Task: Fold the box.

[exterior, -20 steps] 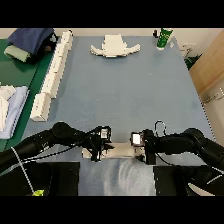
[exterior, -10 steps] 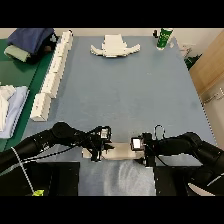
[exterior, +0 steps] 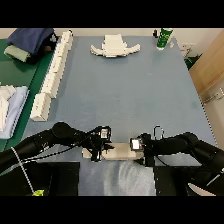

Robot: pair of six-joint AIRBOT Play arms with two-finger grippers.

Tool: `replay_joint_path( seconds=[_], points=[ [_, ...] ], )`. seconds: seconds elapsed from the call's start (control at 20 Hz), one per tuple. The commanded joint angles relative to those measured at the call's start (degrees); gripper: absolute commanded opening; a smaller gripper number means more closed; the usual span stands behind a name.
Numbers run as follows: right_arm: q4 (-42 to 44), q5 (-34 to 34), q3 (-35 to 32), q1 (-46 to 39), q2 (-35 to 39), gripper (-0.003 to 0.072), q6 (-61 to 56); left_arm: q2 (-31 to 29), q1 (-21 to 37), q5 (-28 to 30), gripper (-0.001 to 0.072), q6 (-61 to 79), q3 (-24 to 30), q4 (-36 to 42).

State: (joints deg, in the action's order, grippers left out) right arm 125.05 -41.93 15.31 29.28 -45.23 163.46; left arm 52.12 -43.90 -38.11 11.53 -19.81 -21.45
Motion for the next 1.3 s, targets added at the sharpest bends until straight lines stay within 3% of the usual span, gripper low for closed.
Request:
replay_joint_path(
  seconds=[0.0, 0.1, 0.2, 0.3, 1.0, 1.05, 1.15, 1.25],
  points=[
    [0.2, 0.3, 0.0, 0.0, -0.5, 0.0662, 0.1, 0.0, 0.0, 0.0, 0.0014, 0.0, 0.0, 0.0],
    [0.2, 0.4, 0.0, 0.0, -0.5, 0.0546, 0.1, 0.0, 0.0, 0.0, 0.0015, 0.0, 0.0, 0.0],
    [-0.1, 0.3, 0.0, 0.0, -0.5, 0.053, 0.1, 0.0, 0.0, 0.0, 0.0015, 0.0, 0.0, 0.0],
    [-0.1, 0.3, 0.0, 0.0, -0.5, 0.0466, 0.1, 0.0, 0.0, 0.0, 0.0014, 0.0, 0.0, 0.0],
    [-0.1, 0.5, -0.6, 0.0, 0.6, 0.0467, 0.0, 0.0, 0.0, 0.0, 0.0015, 0.0, 0.0, 0.0],
    [-0.1, 0.4, -0.6, 0.0, 1.4, 0.048, -0.1, 0.0, 0.0, 0.0, 0.0015, 0.0, 0.0, 0.0],
    [-0.1, 0.3, -0.6, 0.0, 2.8, 0.0577, -0.6, 0.0, 0.0, 0.0, 0.0015, 0.0, 0.0, 0.0],
    [-0.1, 0.3, -0.6, 0.0, 3.1, 0.0596, -0.6, 0.0, 0.0, 0.0, 0.0015, 0.0, 0.0, 0.0]
  ],
)
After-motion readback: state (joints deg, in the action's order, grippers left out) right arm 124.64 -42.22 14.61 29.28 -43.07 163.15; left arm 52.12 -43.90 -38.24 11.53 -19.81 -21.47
